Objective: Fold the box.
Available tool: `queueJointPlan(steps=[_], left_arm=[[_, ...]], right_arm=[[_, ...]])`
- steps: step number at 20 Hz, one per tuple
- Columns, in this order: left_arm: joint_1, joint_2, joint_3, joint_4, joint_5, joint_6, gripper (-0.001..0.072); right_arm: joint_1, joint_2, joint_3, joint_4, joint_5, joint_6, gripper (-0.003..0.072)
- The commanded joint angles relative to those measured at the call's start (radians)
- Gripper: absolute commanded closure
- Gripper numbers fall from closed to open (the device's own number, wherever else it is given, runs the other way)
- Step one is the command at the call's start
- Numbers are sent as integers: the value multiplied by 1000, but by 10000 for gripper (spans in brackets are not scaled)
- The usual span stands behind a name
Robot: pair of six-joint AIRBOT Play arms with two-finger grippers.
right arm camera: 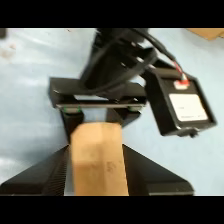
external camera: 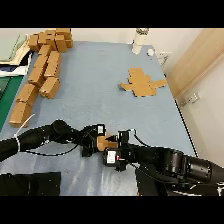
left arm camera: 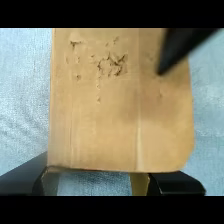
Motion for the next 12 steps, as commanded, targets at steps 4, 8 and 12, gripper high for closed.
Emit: queueJointPlan(steps=[4, 8, 12], left_arm=[[0, 0, 1, 0, 0, 0, 182], [0, 0, 1, 0, 0, 0, 181], [0, 0, 1, 0, 0, 0, 182]], right_arm=[[-19, -105, 0, -68, 29, -1, 161], [-19, -161, 0, -68, 43, -4, 161], [-9, -164, -1, -51, 36, -4, 160]])
